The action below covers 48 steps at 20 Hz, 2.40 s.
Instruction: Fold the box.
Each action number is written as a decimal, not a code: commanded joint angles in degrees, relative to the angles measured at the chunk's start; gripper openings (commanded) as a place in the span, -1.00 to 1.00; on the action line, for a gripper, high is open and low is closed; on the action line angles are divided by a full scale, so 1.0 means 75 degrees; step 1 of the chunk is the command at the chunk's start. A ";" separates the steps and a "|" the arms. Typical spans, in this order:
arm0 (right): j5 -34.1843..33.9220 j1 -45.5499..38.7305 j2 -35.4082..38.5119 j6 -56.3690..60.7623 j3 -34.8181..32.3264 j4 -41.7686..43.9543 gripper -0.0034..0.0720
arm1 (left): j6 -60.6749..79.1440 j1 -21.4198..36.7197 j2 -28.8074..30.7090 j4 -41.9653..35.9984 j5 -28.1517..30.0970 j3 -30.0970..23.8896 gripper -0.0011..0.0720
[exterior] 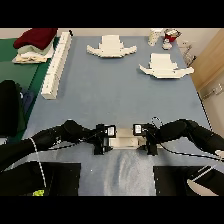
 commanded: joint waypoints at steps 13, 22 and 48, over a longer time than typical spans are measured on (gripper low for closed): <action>0.0000 0.0000 -0.0003 -0.0003 0.0003 0.0000 0.26 | -0.0227 0.0000 -0.0058 0.0181 0.0050 0.0064 0.24; 0.0000 0.0000 -0.0003 -0.0003 0.0003 0.0000 0.26 | -0.0227 0.0000 -0.0058 0.0181 0.0050 0.0064 0.24; -0.2617 0.0000 0.2052 0.8664 0.1212 -0.2375 0.71 | -0.0224 0.0000 -0.0058 0.0181 0.0050 0.0064 0.24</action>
